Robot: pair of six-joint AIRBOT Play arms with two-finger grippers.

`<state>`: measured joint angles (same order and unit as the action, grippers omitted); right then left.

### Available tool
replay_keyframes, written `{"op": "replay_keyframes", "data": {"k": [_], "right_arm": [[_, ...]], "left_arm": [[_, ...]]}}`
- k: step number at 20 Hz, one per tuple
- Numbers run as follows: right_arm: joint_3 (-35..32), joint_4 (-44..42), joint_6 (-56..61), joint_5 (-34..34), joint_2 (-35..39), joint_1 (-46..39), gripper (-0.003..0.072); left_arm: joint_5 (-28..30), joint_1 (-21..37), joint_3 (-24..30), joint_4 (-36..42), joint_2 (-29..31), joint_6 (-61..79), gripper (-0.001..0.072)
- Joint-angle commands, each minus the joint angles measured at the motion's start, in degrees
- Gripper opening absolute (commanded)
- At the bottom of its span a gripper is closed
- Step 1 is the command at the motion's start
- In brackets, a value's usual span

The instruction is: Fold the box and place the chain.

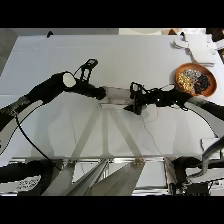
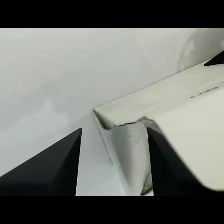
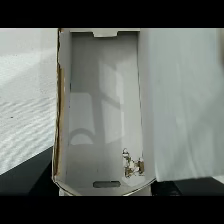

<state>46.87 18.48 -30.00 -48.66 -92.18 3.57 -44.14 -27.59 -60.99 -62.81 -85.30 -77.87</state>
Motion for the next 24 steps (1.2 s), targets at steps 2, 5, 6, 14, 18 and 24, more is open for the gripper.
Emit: {"op": "replay_keyframes", "data": {"k": [2,5,6,14,18,24], "right_arm": [[0.04,-0.09,0.0,-0.04,0.04,-0.02,0.0462],[0.04,-0.09,0.0,-0.04,0.04,-0.02,0.0462],[0.04,-0.09,0.0,-0.02,0.04,-0.02,0.0462],[0.04,-0.09,0.0,-0.04,0.04,0.0,0.0462],[0.04,-0.09,0.0,-0.04,0.04,-0.02,0.0462],[0.04,-0.09,0.0,-0.04,0.04,0.0,0.0462]], "left_arm": [[-3.15,-3.54,-2.21,-12.39,-0.02,-10.08,0.0454],[-3.43,-4.63,-2.38,-17.31,-0.04,-16.85,0.0454],[-3.56,-4.63,-2.73,-17.4,-0.22,-17.68,0.0454],[-15.8,-5.03,-13.07,-18.01,-9.16,-22.75,0.0454],[-16.09,-5.53,-13.07,-19.5,-9.6,-27.76,0.0453],[-15.43,-8.2,-13.07,-22.95,-10.54,-33.14,0.0453]]}}
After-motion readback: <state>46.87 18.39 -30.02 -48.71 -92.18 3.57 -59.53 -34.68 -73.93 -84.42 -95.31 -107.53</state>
